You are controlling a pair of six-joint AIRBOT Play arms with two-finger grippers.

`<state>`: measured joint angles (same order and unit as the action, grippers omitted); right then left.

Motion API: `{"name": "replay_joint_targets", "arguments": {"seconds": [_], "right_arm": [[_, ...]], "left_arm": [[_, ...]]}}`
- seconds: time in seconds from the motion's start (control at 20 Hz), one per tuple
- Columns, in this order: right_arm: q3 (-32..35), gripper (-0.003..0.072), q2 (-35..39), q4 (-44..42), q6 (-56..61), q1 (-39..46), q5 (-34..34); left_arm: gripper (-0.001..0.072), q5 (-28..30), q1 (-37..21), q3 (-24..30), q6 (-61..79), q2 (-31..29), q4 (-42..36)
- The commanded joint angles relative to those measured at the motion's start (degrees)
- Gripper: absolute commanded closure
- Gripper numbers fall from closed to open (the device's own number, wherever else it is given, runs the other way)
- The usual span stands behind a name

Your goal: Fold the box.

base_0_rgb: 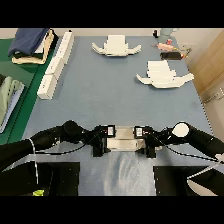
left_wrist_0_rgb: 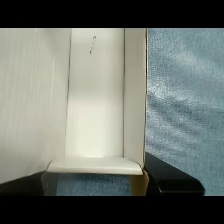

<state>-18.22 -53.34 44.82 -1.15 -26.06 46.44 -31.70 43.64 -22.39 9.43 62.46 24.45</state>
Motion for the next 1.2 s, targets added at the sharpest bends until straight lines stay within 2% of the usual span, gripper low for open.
{"name": "replay_joint_targets", "arguments": {"seconds": [0.0, 0.55, 0.6, 0.65, 0.75, 0.95, 1.15], "right_arm": [[0.0, 0.0141, 0.0, 0.0, 0.0, 0.0, 0.0], [0.0, 0.0142, 0.0, 0.0, 0.0, 0.0, 0.0], [0.0, 0.0112, 0.0, -0.1, 0.0, 0.0, -0.3], [0.0, -0.0034, 0.2, -0.6, 0.0, 0.0, 0.2], [0.0, -0.0034, 1.0, 0.2, 0.1, 0.0, 3.3], [0.0, -0.0030, 4.2, 3.7, 1.0, 0.1, 3.1], [0.0, -0.0019, 8.8, 10.8, 10.4, 0.1, 5.4]], "left_arm": [[0.0232, -0.2, 0.0, 0.0, 0.0, 0.0, 0.0], [0.0232, -0.2, 0.0, 0.0, 0.0, 0.0, 0.0], [0.0231, -0.2, 0.0, 0.0, 0.0, 0.0, 0.0], [0.0232, -0.2, 0.0, 0.0, 0.0, 0.0, 0.0], [0.0232, -0.2, 0.0, 0.0, 0.0, 0.0, 0.0], [0.0232, -0.2, 0.0, 0.0, 0.0, 0.0, 0.0], [0.0232, -0.2, 0.0, 0.0, 0.0, 0.0, 0.0]]}}
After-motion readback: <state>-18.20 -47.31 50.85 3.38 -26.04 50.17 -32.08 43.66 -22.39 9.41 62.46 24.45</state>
